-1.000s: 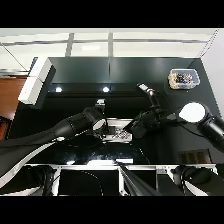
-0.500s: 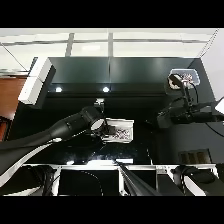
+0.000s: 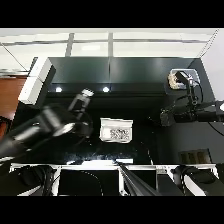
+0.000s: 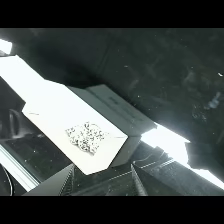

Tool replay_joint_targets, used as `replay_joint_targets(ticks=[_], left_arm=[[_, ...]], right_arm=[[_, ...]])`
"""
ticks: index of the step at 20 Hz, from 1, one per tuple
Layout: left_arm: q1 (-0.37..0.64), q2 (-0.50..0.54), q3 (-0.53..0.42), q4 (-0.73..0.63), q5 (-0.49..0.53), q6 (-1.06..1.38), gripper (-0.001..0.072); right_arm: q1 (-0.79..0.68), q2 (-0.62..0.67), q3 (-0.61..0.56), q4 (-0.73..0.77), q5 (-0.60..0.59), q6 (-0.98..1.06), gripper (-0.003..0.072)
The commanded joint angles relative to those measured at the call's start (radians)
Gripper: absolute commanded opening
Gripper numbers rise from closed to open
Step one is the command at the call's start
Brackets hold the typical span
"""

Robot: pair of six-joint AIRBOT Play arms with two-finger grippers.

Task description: Fold the box and place the chain.

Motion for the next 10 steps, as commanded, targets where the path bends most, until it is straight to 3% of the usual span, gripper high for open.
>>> replay_joint_targets(ticks=[1, 4, 6, 7, 8, 10], left_arm=[[0.187, 0.163, -0.116, -0.05, 0.044, 0.188, 0.0355], [0.412, 0.193, -0.224, -0.548, 0.217, 0.585, 0.0355], [0.506, 0.16, -0.293, -0.96, 0.243, 1.003, 0.0364], [0.518, 0.127, -0.319, -1.084, 0.237, 1.175, 0.0509], [0.504, 0.089, -0.33, -1.118, 0.227, 1.339, 0.0716], [0.436, 0.005, -0.33, -1.022, 0.235, 1.613, 0.0709]], right_arm=[[-0.001, 0.001, 0.001, 0.0, -0.01, 0.0, 0.0431], [-0.001, 0.001, 0.001, 0.0, -0.018, 0.0, 0.0431], [-0.001, 0.001, 0.001, 0.0, -0.018, 0.0, 0.0431], [-0.001, 0.001, 0.001, 0.0, -0.018, 0.002, 0.0431], [-0.001, 0.001, 0.001, 0.0, -0.018, 0.009, 0.0431], [-0.001, 0.001, 0.001, 0.0, -0.018, 0.018, 0.0431]])
